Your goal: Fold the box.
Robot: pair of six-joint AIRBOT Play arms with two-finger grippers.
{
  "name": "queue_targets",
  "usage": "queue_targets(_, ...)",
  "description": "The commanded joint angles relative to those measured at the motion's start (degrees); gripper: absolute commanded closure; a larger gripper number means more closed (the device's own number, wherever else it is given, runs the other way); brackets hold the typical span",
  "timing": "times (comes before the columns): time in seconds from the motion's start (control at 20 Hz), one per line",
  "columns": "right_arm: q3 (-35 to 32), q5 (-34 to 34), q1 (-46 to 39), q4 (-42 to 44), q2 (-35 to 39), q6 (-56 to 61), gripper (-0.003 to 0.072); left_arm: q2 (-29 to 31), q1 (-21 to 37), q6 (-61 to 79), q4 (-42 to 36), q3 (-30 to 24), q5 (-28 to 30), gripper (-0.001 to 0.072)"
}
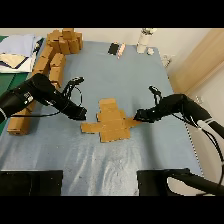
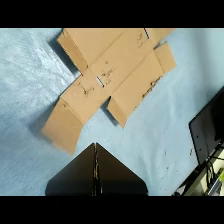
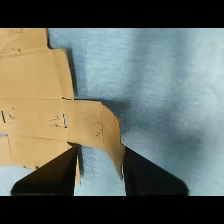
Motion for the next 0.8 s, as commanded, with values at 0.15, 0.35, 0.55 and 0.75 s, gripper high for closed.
queue_targets(0.15,8.7,-12.1,-0.3,5.7,-13.5,-10.2,0.0352,0.0,0.4,0.2,-0.3,0.0,-2.1,0.0696)
queue_targets(0.35,8.7,-12.1,0.2,8.1,-14.6,-14.9,0.064,0.0,0.4,1.5,-0.2,0.0,-3.2,0.0695)
queue_targets(0.55,7.8,-12.7,0.9,15.8,-13.4,-20.4,0.0685,0.0,2.3,2.6,-1.8,0.0,-4.4,0.0695)
queue_targets(0.75,-2.1,-5.0,4.2,19.1,-4.1,-23.3,0.0685,0.0,2.8,8.4,-6.7,0.0,-6.0,0.0692)
